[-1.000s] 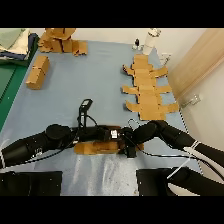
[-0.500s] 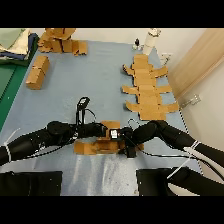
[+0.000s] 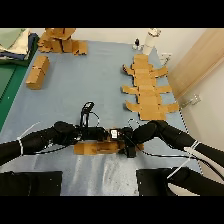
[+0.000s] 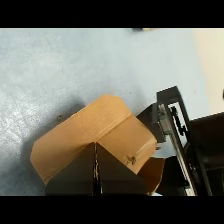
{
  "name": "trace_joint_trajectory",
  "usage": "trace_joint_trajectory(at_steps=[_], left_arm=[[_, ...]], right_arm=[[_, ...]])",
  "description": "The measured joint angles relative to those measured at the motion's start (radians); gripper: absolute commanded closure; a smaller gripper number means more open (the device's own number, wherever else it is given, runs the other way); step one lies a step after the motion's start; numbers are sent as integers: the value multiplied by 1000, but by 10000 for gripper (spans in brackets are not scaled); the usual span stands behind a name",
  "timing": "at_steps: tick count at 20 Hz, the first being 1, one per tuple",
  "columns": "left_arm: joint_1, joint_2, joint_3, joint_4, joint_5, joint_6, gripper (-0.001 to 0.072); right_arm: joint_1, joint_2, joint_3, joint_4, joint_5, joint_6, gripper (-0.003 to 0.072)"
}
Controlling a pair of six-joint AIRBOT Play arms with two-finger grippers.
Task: Fold the box.
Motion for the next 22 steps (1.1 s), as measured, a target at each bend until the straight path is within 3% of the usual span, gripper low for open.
trace_joint_trajectory(at_steps=[13, 19, 22], left_arm=[[84, -11, 1, 50, -22, -3, 699], [187, 168, -18, 197, -39, -35, 699], [224, 290, -49, 332, -106, -58, 699]], right_arm=[[0, 0, 0, 0, -4, -1, 186], [0, 0, 0, 0, -8, -1, 186], [0, 0, 0, 0, -8, -1, 186]])
